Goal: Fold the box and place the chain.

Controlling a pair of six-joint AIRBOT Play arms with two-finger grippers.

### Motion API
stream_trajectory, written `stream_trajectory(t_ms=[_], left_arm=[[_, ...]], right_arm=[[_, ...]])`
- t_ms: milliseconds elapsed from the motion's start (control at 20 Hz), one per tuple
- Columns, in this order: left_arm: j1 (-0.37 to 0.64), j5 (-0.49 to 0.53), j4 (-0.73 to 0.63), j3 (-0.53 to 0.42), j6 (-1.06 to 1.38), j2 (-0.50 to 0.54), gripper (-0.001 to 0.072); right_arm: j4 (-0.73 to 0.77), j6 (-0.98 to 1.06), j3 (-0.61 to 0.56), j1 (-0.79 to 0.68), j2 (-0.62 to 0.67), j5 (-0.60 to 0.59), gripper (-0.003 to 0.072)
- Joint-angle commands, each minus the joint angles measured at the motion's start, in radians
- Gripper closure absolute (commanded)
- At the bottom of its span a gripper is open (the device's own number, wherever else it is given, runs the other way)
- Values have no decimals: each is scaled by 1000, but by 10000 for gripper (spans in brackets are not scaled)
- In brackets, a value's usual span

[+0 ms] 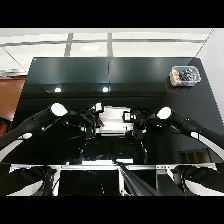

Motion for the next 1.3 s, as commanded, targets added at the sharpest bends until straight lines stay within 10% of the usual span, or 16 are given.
stream_trajectory(t_ms=[0,400,550,700,800,900,1000,1250], left_arm=[[-1,-4,6,1,0,-2,680],[-1,-27,26,0,-4,-3,677],[-2,-22,26,-1,-4,-3,451],[-1,-23,26,-1,-4,-3,579],[-1,-23,26,-1,-5,-3,397],[-1,-26,27,0,-4,-2,460],[9,-31,65,12,-25,16,678],[196,-137,216,46,-415,165,681]], right_arm=[[0,0,0,0,-1,0,559],[0,0,0,0,-1,0,559],[0,0,0,0,-1,0,559],[0,0,0,0,-1,0,559],[0,0,0,0,-1,0,559],[0,0,0,0,-1,0,559],[0,0,0,0,-1,0,559],[0,0,0,0,-1,1,559]])
